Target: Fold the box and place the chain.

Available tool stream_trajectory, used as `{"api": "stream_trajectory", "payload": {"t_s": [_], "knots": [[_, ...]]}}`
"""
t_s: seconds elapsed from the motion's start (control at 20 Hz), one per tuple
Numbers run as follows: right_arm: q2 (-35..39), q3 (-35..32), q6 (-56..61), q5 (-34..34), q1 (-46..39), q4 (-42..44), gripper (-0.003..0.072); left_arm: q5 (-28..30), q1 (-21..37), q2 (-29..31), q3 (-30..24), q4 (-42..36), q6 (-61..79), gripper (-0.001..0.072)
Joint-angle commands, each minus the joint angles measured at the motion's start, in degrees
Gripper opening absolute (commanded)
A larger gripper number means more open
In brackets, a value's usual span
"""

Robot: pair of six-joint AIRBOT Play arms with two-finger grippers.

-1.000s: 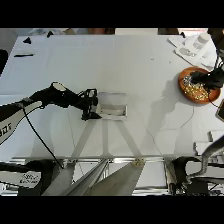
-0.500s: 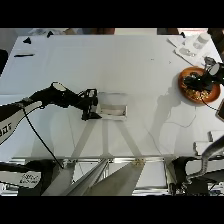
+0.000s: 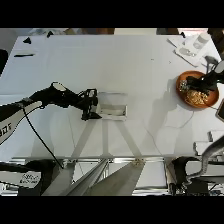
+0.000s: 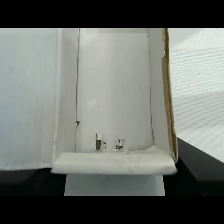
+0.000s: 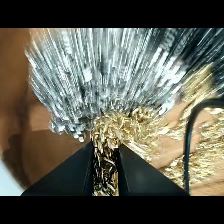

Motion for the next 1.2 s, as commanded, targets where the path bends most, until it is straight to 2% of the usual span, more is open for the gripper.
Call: {"api": "stream_trajectory", "payload": {"t_s": [0.0, 0.3, 0.4, 0.75, 1.15], "knots": [[7.9, 0.1, -3.1, 1.5, 0.0, -0.2, 0.0006, 0.0, 0.0, 0.0, 0.0, 0.0, 0.0, 0.0318], [18.9, 0.1, -6.5, 10.5, 1.0, 0.1, 0.0004, 0.0, 0.0, 0.0, 0.0, 0.0, 0.0, 0.0318], [22.1, 0.0, -6.4, 11.5, 3.5, 0.3, 0.0004, 0.0, 0.0, 0.0, 0.0, 0.0, 0.0, 0.0318], [26.3, -0.2, -6.3, 17.3, 21.4, -0.2, 0.0004, 0.0, 0.0, 0.0, 0.0, 0.0, 0.0, 0.0318], [26.2, -0.2, -0.5, 16.4, 40.6, -0.2, 0.0005, 0.0, 0.0, 0.0, 0.0, 0.0, 0.0, 0.0318]]}}
